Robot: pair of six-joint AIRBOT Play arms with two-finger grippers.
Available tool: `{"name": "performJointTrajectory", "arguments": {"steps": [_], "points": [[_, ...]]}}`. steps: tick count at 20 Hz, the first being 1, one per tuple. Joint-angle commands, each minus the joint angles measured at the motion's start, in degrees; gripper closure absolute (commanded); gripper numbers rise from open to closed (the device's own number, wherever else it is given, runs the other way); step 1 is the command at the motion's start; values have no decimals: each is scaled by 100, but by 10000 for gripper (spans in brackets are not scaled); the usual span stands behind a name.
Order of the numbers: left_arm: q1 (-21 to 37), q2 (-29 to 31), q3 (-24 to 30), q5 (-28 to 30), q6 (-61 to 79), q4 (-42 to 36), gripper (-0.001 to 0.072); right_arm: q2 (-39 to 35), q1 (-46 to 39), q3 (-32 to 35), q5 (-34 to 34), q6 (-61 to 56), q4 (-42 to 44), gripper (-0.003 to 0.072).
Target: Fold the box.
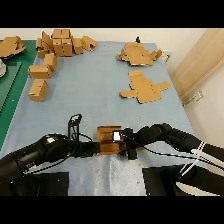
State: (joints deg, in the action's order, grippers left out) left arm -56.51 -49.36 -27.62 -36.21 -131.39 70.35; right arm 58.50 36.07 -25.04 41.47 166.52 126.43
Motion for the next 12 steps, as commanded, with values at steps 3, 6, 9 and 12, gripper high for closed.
{"name": "performJointTrajectory", "arguments": {"steps": [3,6,9,12], "points": [[-516,-413,-772,-717,-1362,1408,704,4,4,-2,-2,-2,2,174],[-656,-435,-1119,-1021,-1838,2090,701,4,4,-2,-2,-2,0,174],[-660,-452,-1110,-1434,-1864,2096,700,4,4,-2,-2,-2,0,175],[-662,-490,-1113,-1768,-1864,2120,699,4,4,-2,-2,-2,0,174]]}}
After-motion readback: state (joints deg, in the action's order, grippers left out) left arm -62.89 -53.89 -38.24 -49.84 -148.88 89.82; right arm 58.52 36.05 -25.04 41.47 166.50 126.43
